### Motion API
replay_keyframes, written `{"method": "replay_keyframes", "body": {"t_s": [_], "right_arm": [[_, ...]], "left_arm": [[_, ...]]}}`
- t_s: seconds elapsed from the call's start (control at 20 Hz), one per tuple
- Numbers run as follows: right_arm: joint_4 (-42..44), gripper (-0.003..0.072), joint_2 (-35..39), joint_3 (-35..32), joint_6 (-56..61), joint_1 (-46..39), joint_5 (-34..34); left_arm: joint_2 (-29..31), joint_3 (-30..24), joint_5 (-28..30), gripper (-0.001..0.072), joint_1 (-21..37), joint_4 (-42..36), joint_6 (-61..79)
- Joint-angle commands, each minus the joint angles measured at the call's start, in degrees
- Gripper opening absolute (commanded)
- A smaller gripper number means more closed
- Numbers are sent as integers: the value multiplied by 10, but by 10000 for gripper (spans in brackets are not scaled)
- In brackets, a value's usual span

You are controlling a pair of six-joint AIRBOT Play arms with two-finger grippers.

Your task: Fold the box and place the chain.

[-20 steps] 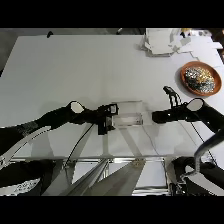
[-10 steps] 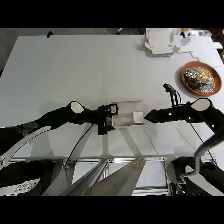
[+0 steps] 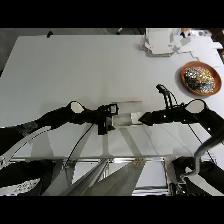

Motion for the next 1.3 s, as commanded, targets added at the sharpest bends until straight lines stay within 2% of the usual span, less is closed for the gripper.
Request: {"method": "replay_keyframes", "body": {"t_s": [0.0, 0.2, 0.6, 0.75, 0.9, 1.0, 1.15, 1.25], "right_arm": [[-32, 340, 0, 1, 38, 31, -34], [-159, 339, -1, 36, 183, 94, -63], [-360, 313, -73, 130, 388, 198, 3], [-387, 312, -106, 163, 416, 230, 34], [-426, 247, -130, 182, 455, 250, 60], [-435, 246, -146, 198, 475, 250, 79], [-435, 244, -156, 210, 492, 254, 70], [-436, 212, -157, 210, 494, 256, 58]], "left_arm": [[0, 0, 0, 273, 0, 0, 0], [0, 0, 0, 273, 0, 0, 0], [0, 0, 0, 273, 0, 0, 0], [0, 0, 0, 273, 0, 0, 0], [0, 0, 0, 273, 0, 0, 0], [0, 0, 0, 273, 0, 0, 0], [0, 0, 0, 273, 0, 0, 0], [0, 0, 0, 273, 0, 0, 0]]}}
